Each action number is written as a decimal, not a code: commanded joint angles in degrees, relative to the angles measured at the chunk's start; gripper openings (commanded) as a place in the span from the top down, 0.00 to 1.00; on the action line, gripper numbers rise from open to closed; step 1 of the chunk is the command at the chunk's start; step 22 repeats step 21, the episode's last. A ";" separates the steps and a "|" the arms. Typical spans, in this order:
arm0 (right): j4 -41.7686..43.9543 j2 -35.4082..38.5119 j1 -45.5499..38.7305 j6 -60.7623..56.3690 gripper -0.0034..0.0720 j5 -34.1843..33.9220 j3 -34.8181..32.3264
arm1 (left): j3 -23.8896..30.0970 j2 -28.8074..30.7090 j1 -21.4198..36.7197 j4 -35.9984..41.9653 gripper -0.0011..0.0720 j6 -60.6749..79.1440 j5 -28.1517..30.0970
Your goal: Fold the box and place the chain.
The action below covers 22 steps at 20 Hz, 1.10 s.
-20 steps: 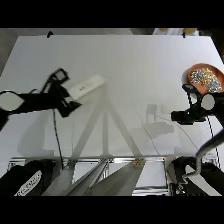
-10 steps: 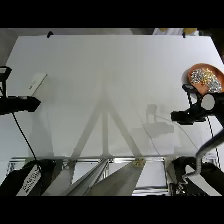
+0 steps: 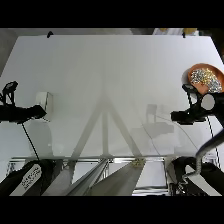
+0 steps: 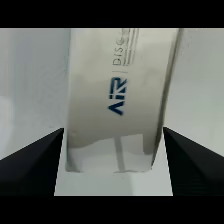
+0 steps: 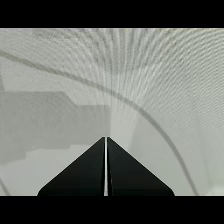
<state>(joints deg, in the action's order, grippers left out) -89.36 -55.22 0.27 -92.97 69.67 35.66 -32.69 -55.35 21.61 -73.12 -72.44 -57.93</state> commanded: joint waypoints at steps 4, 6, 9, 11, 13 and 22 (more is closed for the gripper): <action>0.00 0.04 -0.04 0.00 0.93 0.00 -0.02 | 0.20 1.97 0.07 0.55 0.03 -1.14 -1.07; 0.00 0.04 -0.04 -0.02 0.93 0.00 -0.02 | 0.20 5.31 0.07 1.18 0.03 -1.11 -1.07; 0.00 0.04 -0.04 -0.02 0.93 0.00 -0.02 | 0.20 11.39 0.07 1.53 0.03 -1.09 -1.09; 0.00 0.04 -0.04 0.00 0.93 0.00 -0.02 | 0.20 14.78 0.07 1.49 0.03 -0.94 -1.25; 0.00 0.04 -0.04 0.00 0.93 0.00 -0.02 | 0.20 16.98 0.07 1.51 0.03 -0.90 -1.25; 0.00 0.04 -0.04 -0.02 0.93 0.00 -0.02 | 0.20 17.55 -4.26 -3.13 0.03 -0.90 -0.44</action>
